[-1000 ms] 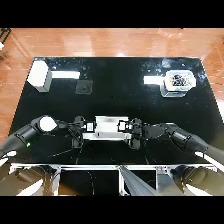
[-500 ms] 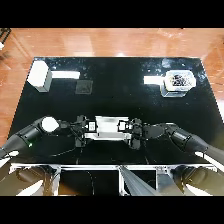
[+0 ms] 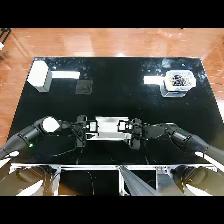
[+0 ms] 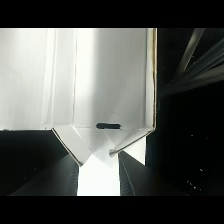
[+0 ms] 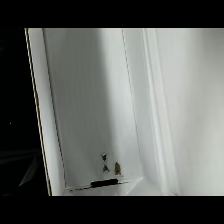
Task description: Fold the box and place the chain.
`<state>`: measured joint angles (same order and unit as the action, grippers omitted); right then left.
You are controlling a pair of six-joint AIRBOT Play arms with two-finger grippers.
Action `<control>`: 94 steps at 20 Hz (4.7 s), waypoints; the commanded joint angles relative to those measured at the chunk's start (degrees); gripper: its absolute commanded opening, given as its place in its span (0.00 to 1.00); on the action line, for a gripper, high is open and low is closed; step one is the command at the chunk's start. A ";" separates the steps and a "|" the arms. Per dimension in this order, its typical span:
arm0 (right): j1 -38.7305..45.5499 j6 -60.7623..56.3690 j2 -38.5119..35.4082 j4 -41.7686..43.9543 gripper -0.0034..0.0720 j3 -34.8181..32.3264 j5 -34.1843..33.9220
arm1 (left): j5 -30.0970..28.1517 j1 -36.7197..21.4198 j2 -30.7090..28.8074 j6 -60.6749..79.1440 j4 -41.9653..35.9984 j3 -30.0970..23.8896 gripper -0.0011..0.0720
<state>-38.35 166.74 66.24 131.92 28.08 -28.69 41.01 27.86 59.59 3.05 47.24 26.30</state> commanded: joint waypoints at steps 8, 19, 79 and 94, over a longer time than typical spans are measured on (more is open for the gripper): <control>0.02 0.00 0.04 0.02 0.13 -0.02 0.02 | 1.64 0.02 0.20 -0.02 -4.74 -0.02 0.41; 0.02 0.00 0.04 0.00 0.13 -0.02 0.04 | -0.31 0.02 2.25 1.68 -9.88 -0.02 0.28; 0.02 -0.02 0.04 0.02 0.13 -0.02 0.35 | 23.52 -39.06 -19.50 -59.12 4.87 0.37 0.04; 0.02 -0.04 0.04 0.72 0.13 -0.02 0.37 | 25.33 -40.83 1.46 -64.37 -8.37 -5.03 0.04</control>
<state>-38.35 166.74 66.24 132.00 28.08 -28.32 66.41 -15.22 56.73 -63.68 41.76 21.45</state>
